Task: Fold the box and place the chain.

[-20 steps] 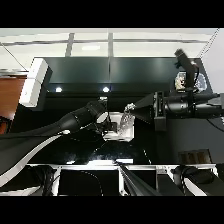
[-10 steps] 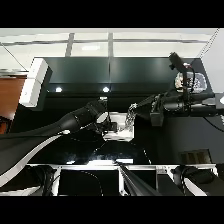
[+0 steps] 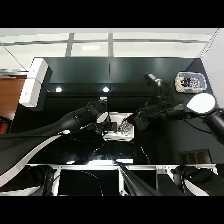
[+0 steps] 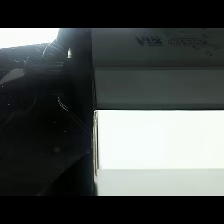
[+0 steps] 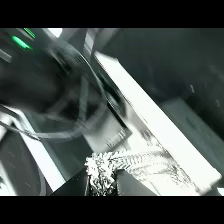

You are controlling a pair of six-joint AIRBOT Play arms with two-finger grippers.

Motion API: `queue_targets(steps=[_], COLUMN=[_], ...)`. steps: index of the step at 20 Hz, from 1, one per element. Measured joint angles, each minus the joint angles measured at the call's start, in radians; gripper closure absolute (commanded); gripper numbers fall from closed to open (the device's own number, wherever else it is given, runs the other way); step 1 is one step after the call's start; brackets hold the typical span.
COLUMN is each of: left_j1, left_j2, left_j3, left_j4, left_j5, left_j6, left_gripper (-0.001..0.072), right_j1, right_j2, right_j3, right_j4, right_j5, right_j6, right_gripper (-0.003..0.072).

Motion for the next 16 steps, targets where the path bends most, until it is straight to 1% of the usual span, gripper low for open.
queue_targets(steps=[1,2,3,6,8,12,16], left_j1=[0.000,0.000,0.000,0.000,0.000,0.000,0.000], left_j2=[0.000,0.000,0.000,0.000,0.000,0.000,0.000], left_j3=[0.000,0.000,0.000,0.000,0.000,0.000,0.000], left_j4=[0.000,0.000,0.000,0.000,0.000,0.000,-0.004], left_j5=[0.000,0.000,0.000,0.000,0.000,0.001,0.021], left_j6=[0.000,0.000,0.000,0.000,0.000,0.000,0.000], left_gripper=[0.0682,0.0681,0.0681,0.0681,0.0681,0.0681,0.0681], right_j1=[0.010,0.015,0.019,0.021,-0.002,-0.108,-0.210], right_j2=[-0.009,-0.014,-0.019,-0.025,-0.024,0.018,0.087], right_j3=[-0.003,-0.006,-0.009,-0.002,0.027,0.114,0.155], right_j4=[-0.032,-0.056,-0.071,-0.103,-0.128,-0.175,-0.192], right_j5=[-0.001,-0.002,-0.005,0.010,0.046,0.137,0.187], right_j6=[0.020,0.035,0.047,0.068,0.076,0.083,0.085], right_gripper=[0.0603,0.0358,0.0301,0.0302,0.0302,0.0302,0.0302])
